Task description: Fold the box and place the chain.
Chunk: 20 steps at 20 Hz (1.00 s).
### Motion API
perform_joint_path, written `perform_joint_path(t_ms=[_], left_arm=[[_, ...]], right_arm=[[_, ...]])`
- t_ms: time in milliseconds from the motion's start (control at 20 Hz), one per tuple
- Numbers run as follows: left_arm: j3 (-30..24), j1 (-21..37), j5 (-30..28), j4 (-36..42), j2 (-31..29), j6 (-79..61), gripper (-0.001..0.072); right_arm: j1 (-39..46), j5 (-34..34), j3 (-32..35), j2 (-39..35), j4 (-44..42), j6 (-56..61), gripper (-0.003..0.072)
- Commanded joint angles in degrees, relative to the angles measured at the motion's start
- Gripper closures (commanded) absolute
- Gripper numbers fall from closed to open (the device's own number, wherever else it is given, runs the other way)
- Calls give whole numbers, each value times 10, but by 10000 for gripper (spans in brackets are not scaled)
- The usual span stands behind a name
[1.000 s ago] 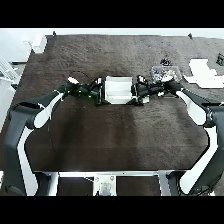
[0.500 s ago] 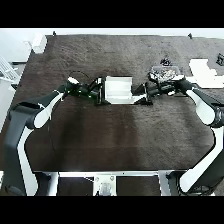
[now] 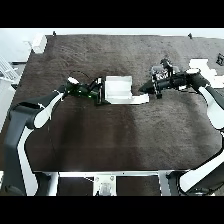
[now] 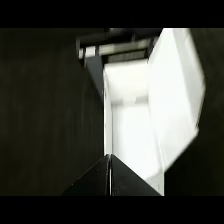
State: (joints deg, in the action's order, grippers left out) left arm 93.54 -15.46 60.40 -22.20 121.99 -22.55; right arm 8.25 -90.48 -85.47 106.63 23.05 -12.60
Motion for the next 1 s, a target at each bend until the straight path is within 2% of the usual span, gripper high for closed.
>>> perform_joint_path(t_ms=[0, 250, 500, 700, 950], left_arm=[[0, 1, 1, 0, 0, 0, 238], [0, 1, 1, 0, 0, 0, 238], [0, 1, 1, 0, 0, 0, 238], [0, 1, 1, 0, 0, 0, 238], [0, 1, 1, 0, 0, 0, 238]], right_arm=[[-24, 57, 0, -6, -65, 72, 674], [-66, 192, 0, -6, -33, 94, 675], [-80, 259, -2, 3, 10, 126, 676], [-83, 281, -33, 30, 50, 182, 676], [-97, 270, -53, 46, 104, 204, 676]])
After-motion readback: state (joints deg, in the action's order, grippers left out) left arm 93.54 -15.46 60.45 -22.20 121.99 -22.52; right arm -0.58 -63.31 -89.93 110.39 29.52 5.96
